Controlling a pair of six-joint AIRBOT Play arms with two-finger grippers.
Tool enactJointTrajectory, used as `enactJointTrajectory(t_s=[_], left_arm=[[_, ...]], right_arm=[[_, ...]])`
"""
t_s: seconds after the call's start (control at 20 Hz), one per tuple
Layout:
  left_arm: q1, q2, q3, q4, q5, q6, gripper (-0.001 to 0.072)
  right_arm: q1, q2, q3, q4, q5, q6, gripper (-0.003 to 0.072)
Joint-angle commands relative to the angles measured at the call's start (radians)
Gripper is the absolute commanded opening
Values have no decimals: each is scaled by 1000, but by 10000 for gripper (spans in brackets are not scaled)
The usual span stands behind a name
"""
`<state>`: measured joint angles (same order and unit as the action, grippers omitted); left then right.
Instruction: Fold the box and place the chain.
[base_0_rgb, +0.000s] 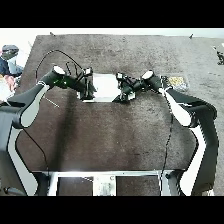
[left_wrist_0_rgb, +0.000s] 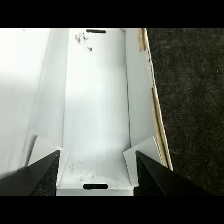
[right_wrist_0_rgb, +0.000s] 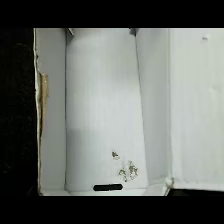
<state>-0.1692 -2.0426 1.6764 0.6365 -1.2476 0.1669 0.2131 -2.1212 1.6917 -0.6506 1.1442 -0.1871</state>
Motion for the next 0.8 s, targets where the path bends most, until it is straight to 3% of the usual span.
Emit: enactJointTrajectory(t_s=[0.0,0.15,0.2,0.25,0.3,0.45,0.55,0.75], left_arm=[[0,-1,0,-11,3,-1,550],[2,-1,0,-11,1,-1,547],[4,-1,0,-8,-3,-4,459],[7,-1,0,1,-8,-9,290],[15,-1,0,11,-19,-10,183],[37,6,6,7,-66,-11,162],[56,6,19,8,-118,-12,11],[77,8,71,-12,-208,-100,7]], right_arm=[[1,-1,0,0,0,0,421],[1,-1,0,0,0,0,421],[1,-1,0,0,0,0,421],[1,-1,0,0,0,0,421],[1,-1,0,0,0,0,421],[1,-1,0,0,0,0,421],[1,-1,0,0,0,0,421],[1,-1,0,0,0,0,421]])
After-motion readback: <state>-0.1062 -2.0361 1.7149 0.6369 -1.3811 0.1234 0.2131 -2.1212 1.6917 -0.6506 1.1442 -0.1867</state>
